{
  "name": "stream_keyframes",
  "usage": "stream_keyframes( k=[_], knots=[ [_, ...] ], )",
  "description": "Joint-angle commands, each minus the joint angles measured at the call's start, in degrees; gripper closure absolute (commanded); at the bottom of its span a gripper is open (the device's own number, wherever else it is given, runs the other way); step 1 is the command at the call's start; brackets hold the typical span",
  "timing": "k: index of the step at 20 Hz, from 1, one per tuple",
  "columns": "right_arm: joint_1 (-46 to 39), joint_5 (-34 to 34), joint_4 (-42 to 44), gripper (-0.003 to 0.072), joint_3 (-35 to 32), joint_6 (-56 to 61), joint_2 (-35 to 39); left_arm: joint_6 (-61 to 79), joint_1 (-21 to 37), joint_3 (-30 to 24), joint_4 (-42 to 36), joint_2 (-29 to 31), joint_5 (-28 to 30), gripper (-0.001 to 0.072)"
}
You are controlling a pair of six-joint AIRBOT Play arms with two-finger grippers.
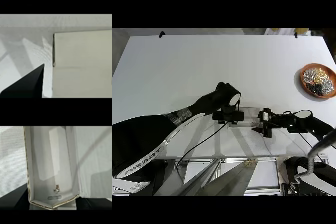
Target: Fold the box and place the chain.
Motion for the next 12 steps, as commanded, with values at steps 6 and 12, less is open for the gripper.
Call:
stream_keyframes(
  k=[6, 12],
  knots=[
    [0.0, 0.0, 0.0, 0.033, 0.0, 0.0, 0.0, 16.3, 3.7, 0.1, -2.6, 9.9, -3.2, 0.0358],
    [0.0, 0.0, 0.0, 0.033, 0.0, 0.0, 0.0, 25.2, 5.6, 0.0, -2.7, 15.8, -7.9, 0.0358]
  ],
)
